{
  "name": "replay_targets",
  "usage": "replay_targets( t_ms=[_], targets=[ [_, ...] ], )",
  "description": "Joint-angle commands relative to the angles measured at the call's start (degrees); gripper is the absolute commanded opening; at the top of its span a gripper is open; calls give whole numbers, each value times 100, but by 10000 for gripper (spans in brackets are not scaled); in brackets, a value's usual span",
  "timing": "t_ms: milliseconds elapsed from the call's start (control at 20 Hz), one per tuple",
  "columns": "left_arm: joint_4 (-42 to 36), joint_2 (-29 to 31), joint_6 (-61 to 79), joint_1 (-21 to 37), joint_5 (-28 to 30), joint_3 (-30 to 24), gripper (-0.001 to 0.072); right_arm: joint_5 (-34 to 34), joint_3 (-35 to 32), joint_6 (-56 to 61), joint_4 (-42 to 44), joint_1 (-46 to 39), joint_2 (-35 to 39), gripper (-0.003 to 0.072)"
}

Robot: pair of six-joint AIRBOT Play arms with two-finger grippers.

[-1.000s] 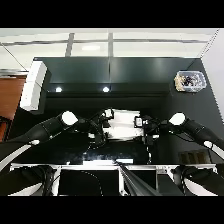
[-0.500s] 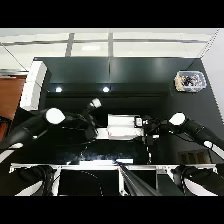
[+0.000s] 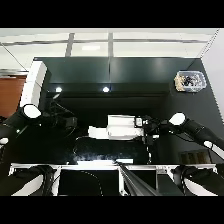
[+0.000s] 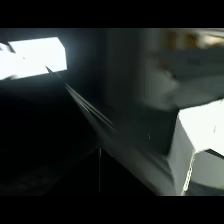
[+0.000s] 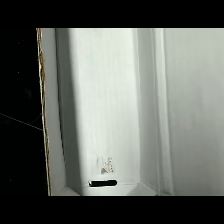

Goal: Fold the box and place the chain.

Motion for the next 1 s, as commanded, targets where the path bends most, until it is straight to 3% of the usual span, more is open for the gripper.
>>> replay_targets(
  t_ms=[0, 350, 750, 850, 900, 950],
  targets=[
    [-1392, -608, 323, 286, -546, -289, 25, 2, -4, 2, 17, 2, 4, 201],
    [-2900, -1554, 1287, -697, -186, -282, 24, 2, -4, 2, 20, 2, 4, 201],
    [-2983, -1484, 1733, -1056, -295, 225, 42, 2, -4, 2, 17, 2, 4, 201],
    [-2983, -1412, 1856, -1056, -389, 326, 248, 2, -4, 2, 17, 2, 4, 201],
    [-2983, -1373, 1856, -1056, -420, 348, 448, 2, -4, 2, 17, 2, 4, 201],
    [-2981, -1322, 1858, -1056, -424, 350, 589, 2, -4, 2, 17, 2, 4, 201]
  ],
)
